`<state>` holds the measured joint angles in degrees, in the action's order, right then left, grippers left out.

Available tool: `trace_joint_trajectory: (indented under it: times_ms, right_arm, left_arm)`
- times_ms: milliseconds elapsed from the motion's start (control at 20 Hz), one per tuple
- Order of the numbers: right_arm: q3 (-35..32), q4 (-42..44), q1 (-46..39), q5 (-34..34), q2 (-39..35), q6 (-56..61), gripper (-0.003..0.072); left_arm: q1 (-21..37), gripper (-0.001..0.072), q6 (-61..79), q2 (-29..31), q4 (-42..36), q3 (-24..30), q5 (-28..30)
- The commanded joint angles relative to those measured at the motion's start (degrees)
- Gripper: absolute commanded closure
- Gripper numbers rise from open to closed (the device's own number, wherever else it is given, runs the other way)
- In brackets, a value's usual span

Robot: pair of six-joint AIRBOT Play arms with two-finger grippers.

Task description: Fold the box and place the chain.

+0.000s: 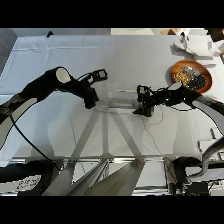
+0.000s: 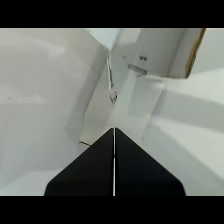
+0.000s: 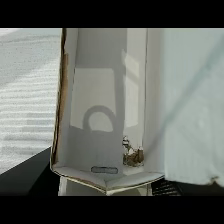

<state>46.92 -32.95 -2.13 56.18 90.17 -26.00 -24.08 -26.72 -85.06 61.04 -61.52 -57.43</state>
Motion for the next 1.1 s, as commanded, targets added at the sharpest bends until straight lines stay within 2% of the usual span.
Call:
trace_joint_trajectory:
  times_ms: [0,100,400,600,700,800,850,900,950,1000,1050]
  right_arm:
    - [0.0,0.0,0.0,0.0,0.0,0.0,0.0251]
    - [0.0,0.0,0.0,0.0,0.0,0.0,0.0251]
    - [0.0,0.0,0.0,0.0,0.0,0.0,0.0251]
    - [0.0,0.0,0.0,0.0,0.0,0.0,0.0251]
    - [0.0,0.0,0.0,0.0,0.0,0.0,0.0251]
    - [0.0,0.0,0.0,0.0,0.0,0.0,0.0251]
    - [0.0,0.0,0.0,0.0,0.0,0.0,0.0251]
    - [0.0,0.0,0.0,0.0,0.0,0.0,0.0251]
    - [0.0,0.0,0.0,0.0,0.0,0.0,0.0251]
    - [0.0,0.0,0.0,0.0,0.0,0.0,0.0251]
    - [0.0,0.0,0.0,0.0,0.0,0.0,0.0251]
  left_arm:
    - [-0.7,0.0697,-2.3,-2.5,7.5,0.0,-0.6]
    - [-0.7,0.0697,-4.7,-3.9,10.3,0.0,-0.4]
    - [-1.3,0.0698,-3.9,-3.0,10.3,0.0,4.2]
    - [-1.5,0.0699,7.4,1.3,1.0,0.0,4.5]
    - [-1.4,0.0698,13.2,2.6,-5.3,0.0,3.2]
    - [-1.3,0.0676,18.4,2.6,-7.9,0.0,0.4]
    - [-1.2,0.058,20.4,2.4,-7.9,0.0,-0.7]
    - [-0.8,0.0386,21.4,2.0,-7.9,0.0,-1.3]
    - [-0.3,0.0226,21.4,1.6,-7.9,0.0,-1.3]
    - [0.3,0.018,21.4,0.9,-8.2,0.0,-1.4]
    - [1.0,0.018,21.5,0.3,-8.8,0.0,-1.5]
